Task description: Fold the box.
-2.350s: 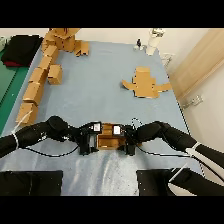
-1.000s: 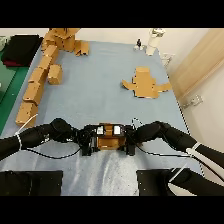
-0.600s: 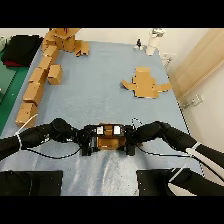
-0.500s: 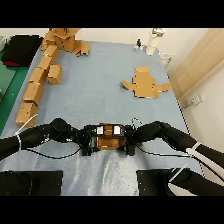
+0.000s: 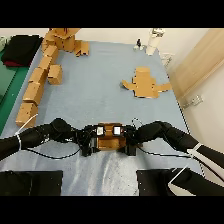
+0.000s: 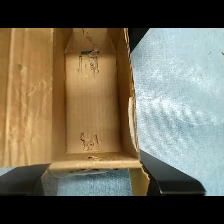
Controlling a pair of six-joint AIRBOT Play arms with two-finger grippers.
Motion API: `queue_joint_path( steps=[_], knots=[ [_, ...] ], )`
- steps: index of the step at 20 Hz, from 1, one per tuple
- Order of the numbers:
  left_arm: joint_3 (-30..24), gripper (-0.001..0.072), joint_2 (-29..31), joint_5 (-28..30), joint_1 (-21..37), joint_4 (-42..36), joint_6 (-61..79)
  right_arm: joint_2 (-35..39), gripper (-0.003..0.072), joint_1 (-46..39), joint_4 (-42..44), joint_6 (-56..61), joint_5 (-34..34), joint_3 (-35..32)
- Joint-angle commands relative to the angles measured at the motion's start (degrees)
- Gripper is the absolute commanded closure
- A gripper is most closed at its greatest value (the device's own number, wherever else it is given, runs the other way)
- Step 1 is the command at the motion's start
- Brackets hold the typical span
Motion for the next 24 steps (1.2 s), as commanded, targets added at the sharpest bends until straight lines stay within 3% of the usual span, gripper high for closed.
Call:
queue_joint_path(
  steps=[1, 4, 7, 10, 12, 18, 21, 22, 23, 24],
  knots=[
    [0.0, 0.0239, 0.0, 0.2, 0.0, 0.0, 0.0, 2.7, -0.0028, 0.0, -2.5, 3.3, -0.5, 0.1],
    [0.0, 0.0239, 0.0, 0.2, 0.0, 0.0, 0.0, 7.5, -0.0029, 0.0, -7.4, 11.1, -5.0, 0.1],
    [0.0, 0.0239, 0.0, 0.2, 0.0, 0.0, 0.0, 14.3, -0.0028, 0.0, -12.9, 20.3, -16.0, 0.1],
    [0.0, 0.0239, 0.0, 0.2, 0.0, 0.0, 0.0, 20.8, -0.0024, 0.0, -11.1, 26.1, -24.5, 0.1],
    [0.0, 0.0238, 0.0, 0.2, 0.0, 0.0, 0.0, 24.2, -0.0023, 0.0, -7.6, 30.0, -24.5, 0.1],
    [0.0, 0.0239, 0.0, 0.2, 0.0, 0.0, 0.0, 27.7, -0.0021, 0.0, -0.2, 72.1, -24.4, 0.1],
    [0.0, 0.0239, 0.0, 0.2, 0.0, 0.0, 0.0, 27.6, -0.0008, 0.0, 1.6, 83.0, -22.5, 0.0],
    [0.0, 0.0239, 0.0, 0.2, 0.0, 0.0, 0.0, 27.5, 0.0137, 0.0, 2.1, 86.3, -20.6, 0.0],
    [0.0, 0.0239, 0.0, 0.2, 0.0, 0.0, 0.0, 27.3, 0.0593, 0.0, 3.5, 91.4, -18.6, 0.0],
    [0.0, 0.0239, 0.0, 0.2, 0.0, 0.0, 0.0, 26.9, 0.0684, 0.0, 4.5, 94.2, -14.1, 0.1]
  ],
)
